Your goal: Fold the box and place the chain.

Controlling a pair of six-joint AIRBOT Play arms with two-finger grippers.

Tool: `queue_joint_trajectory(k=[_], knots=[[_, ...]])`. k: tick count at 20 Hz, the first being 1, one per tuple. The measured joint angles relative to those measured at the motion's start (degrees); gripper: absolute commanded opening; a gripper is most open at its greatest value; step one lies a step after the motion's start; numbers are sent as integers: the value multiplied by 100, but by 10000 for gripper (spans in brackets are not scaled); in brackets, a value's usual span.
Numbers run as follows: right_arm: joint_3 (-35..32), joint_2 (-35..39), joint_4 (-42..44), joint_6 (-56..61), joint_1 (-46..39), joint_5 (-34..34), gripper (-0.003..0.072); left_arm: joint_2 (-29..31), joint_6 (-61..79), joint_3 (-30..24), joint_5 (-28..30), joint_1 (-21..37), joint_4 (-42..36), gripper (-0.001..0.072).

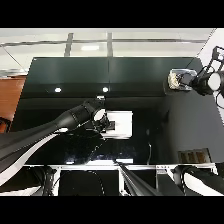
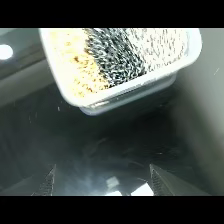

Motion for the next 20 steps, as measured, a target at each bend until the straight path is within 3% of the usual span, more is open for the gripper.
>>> queue_joint_trajectory(k=[3, 4, 10, 13, 20], knots=[[881, -933, 815, 299, -352, 254, 704, 0, -2, 0, -11, 0, -2, 31], [1270, -1283, 988, 442, -415, 420, 598, 0, 0, 0, -11, 0, 0, 31], [3143, -2885, 1589, 1349, -568, 1054, 589, 0, -2, 0, -28, 0, 0, 31], [3517, -3329, 1729, 1694, -651, 1088, 589, 0, -2, 0, -44, 0, -2, 31], [3713, -3720, 1880, 2020, -774, 1104, 589, 0, -4, 0, -50, 0, -2, 31]])
